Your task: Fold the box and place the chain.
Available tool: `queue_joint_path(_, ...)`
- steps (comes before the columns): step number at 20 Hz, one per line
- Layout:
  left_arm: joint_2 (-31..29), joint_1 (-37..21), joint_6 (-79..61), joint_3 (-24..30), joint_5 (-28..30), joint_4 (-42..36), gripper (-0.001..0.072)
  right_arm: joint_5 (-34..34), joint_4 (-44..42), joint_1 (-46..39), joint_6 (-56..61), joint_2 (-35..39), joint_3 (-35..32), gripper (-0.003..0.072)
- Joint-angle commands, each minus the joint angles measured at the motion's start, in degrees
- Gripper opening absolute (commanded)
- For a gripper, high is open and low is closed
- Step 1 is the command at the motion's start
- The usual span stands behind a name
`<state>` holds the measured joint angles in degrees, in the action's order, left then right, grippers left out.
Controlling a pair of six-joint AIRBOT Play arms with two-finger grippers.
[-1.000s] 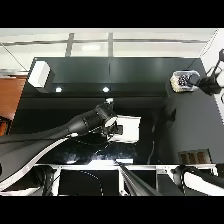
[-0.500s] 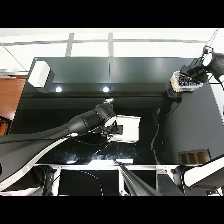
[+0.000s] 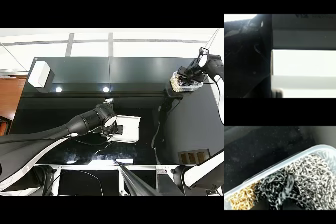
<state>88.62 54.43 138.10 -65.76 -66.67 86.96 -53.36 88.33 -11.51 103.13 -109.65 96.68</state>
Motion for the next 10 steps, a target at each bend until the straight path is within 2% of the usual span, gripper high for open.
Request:
queue_joint_path(1, 0.02, -0.02, -0.07, 0.02, -0.07, -0.02, 0.0028, -4.15, 0.2, -0.04, -1.88, 0.74, 1.99, 0.0016)
queue_joint_path(10, 0.02, -0.02, -0.07, 0.02, -0.04, -0.02, 0.0028, -8.44, 0.17, -0.07, -9.77, 15.39, 2.12, 0.0015)
